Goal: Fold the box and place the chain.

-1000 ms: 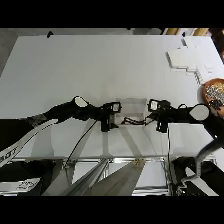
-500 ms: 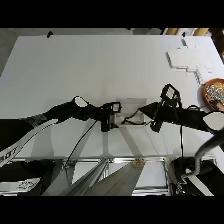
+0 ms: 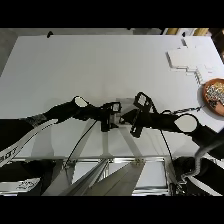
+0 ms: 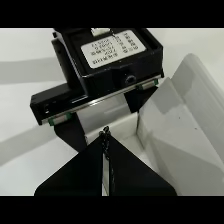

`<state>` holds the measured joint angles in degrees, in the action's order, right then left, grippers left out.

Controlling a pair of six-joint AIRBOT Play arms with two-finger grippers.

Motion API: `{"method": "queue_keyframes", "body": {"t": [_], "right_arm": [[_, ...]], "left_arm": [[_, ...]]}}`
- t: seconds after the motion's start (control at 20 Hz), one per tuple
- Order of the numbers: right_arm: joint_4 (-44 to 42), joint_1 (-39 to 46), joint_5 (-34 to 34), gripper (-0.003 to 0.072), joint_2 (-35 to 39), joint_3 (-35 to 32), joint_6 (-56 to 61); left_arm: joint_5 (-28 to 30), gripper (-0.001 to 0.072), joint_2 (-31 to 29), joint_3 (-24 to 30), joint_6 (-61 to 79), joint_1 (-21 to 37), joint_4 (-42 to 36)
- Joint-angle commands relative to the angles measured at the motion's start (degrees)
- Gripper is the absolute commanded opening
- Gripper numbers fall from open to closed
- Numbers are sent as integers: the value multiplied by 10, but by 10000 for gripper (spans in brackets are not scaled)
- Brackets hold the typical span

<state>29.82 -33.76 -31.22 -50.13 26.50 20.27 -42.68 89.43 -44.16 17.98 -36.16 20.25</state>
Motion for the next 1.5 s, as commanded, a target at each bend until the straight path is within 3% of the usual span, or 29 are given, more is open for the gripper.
{"method": "queue_keyframes", "body": {"t": [0.0, 0.05, 0.25, 0.35, 0.4, 0.55, 0.7, 0.85, 1.2, 1.45], "right_arm": [[9, -14, -1, 113, -21, 11, 15], [38, -6, -39, 182, -21, 31, 31], [219, 92, -210, 182, -21, 146, 99], [274, 156, -306, 180, -21, 185, 65], [285, 186, -320, 180, -17, 187, 29], [298, 265, -336, 182, -23, 186, -73], [342, 296, -334, 287, -49, 185, -92], [346, 294, -333, 324, -102, 177, -107], [348, 253, -321, 323, -203, 165, -182], [343, 253, -303, 292, -233, 134, -208]], "left_arm": [[0, 288, 0, 0, 0, 0, 0], [0, 288, 0, 0, 0, 0, 0], [0, 288, 0, 0, 0, 0, 0], [0, 288, 0, 0, 0, 0, 0], [0, 288, 0, 0, 0, 0, 0], [0, 288, 0, 0, 0, 0, 0], [0, 288, 0, 0, 0, 0, 0], [0, 288, 0, 0, 0, 0, 0], [0, 288, 0, 0, 0, 0, 0], [0, 288, 0, 0, 0, 0, 0]]}}
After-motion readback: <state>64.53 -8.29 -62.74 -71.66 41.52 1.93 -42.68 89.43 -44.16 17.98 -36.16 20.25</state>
